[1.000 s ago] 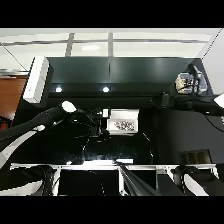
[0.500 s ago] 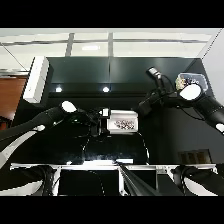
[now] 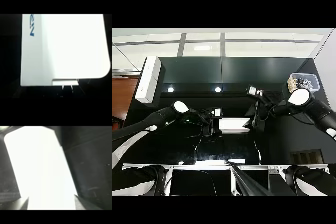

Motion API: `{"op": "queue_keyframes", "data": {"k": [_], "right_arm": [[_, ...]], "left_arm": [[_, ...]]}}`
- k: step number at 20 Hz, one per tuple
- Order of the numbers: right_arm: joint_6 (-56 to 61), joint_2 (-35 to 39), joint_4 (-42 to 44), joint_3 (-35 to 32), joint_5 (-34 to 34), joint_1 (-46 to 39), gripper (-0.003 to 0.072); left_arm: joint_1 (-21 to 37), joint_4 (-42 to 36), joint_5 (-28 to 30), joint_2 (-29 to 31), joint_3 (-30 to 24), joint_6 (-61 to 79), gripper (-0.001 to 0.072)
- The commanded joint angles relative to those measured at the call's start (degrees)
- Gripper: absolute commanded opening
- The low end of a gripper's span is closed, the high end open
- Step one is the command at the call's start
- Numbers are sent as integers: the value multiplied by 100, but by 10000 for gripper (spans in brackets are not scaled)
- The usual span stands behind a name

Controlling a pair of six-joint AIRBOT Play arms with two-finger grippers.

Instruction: Fold the box and place the chain.

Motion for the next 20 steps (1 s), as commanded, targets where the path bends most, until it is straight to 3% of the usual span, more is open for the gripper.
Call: {"op": "queue_keyframes", "data": {"k": [1, 12, 13, 16, 18, 20], "right_arm": [[-278, 11, 94, -138, -138, 127, 555], [-411, -26, 96, -190, -494, 127, 550], [-411, -26, 90, -214, -496, 127, 474], [-409, -28, 101, -289, -629, 181, 471], [-409, -28, 98, -289, -765, 280, 290], [-409, -28, 70, -289, -802, 332, 273]], "left_arm": [[-13, 20, -9, -4, 4, 7, 487], [-15, 20, -7, -4, 4, 7, 487], [-15, 20, -9, -4, 4, 7, 487], [-15, 22, -9, -4, 4, 7, 487], [-15, 22, -9, -4, 4, 7, 487], [-15, 22, -9, -4, 4, 7, 487]]}}
